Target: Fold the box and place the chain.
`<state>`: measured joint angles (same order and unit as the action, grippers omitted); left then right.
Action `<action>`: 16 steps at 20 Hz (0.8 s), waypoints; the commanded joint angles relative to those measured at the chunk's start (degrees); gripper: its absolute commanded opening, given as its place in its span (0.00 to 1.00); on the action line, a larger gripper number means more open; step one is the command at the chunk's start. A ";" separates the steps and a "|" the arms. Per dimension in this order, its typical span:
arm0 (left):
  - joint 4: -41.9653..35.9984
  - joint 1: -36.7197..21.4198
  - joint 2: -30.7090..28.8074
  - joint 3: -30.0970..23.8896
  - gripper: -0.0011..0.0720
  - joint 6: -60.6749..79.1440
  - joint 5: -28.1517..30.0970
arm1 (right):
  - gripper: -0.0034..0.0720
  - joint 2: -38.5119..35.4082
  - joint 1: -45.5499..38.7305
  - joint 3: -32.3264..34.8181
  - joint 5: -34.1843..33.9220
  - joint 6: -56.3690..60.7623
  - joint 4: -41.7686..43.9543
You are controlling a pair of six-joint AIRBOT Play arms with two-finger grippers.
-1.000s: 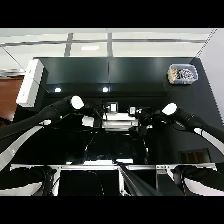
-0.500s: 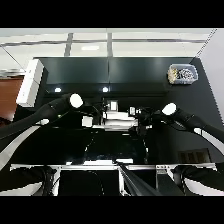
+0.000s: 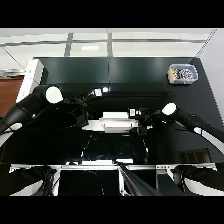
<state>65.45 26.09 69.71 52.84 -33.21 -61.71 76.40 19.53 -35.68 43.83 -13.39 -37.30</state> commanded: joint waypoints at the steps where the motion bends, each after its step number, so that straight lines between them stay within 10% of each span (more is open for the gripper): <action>1: -12.81 -0.90 0.04 -2.60 0.05 -7.13 -11.41 | 0.37 -0.02 0.00 0.00 0.11 0.13 0.24; 6: -34.62 2.08 3.58 -5.18 0.05 2.43 8.74 | 0.36 -0.02 0.00 0.00 0.11 0.33 0.26; 10: -37.13 2.19 6.88 -4.81 0.05 14.49 26.60 | 0.37 -0.02 0.00 0.00 0.11 0.37 0.20; 16: -35.65 2.01 13.29 -3.93 0.05 12.87 27.63 | 0.37 -0.02 0.00 0.00 -0.15 0.31 0.22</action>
<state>30.28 28.10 80.31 48.73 -20.56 -36.32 76.40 19.53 -35.68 43.83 -13.08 -37.06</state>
